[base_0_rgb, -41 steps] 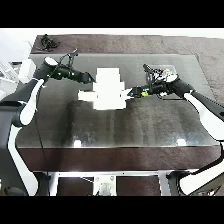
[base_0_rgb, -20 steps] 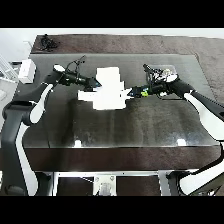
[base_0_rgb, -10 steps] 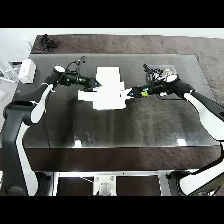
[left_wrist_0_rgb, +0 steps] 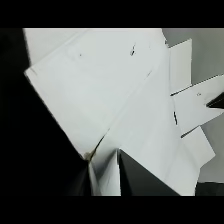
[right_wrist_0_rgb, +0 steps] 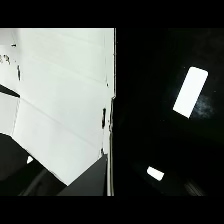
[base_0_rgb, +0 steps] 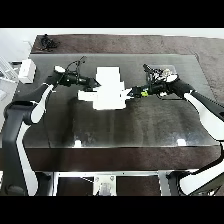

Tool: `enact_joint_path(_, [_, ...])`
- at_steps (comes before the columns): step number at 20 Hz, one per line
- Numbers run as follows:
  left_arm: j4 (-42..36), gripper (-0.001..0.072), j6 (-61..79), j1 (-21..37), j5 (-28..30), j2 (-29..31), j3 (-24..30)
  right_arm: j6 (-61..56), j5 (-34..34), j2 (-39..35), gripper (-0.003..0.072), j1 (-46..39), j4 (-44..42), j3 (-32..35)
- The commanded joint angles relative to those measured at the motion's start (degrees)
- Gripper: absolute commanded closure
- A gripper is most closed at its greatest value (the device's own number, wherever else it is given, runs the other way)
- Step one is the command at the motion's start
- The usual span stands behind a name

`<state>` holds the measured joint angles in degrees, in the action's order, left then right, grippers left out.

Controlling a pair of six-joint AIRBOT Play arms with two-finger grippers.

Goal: Fold the box and place the chain.

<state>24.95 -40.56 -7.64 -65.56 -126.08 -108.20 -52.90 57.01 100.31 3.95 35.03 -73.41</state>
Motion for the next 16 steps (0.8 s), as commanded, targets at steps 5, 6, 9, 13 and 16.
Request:
enact_joint_path(5, [-4.39,0.06,3.87,0.02,-1.05,-0.15,-0.02,0.02,0.02,0.0,0.0679,0.02,-0.02,0.09])
enact_joint_path(6, [-5.75,0.067,5.11,0.04,-1.16,-0.15,-0.02,0.02,0.02,0.0,0.0679,0.02,-0.02,0.22])
enact_joint_path(9, [-7.08,0.0687,9.49,0.04,-1.73,-0.11,-0.02,0.02,0.44,0.0,0.0679,0.02,0.0,0.39])
enact_joint_path(13, [-6.86,0.0688,20.59,0.48,-6.99,-0.13,-0.02,0.9,0.44,-0.02,0.0678,-0.11,-0.02,0.37])
enact_joint_path(16, [-7.87,0.069,34.58,1.53,-11.1,-0.13,0.0,1.11,0.42,-0.02,0.0535,-1.07,-0.04,0.33])
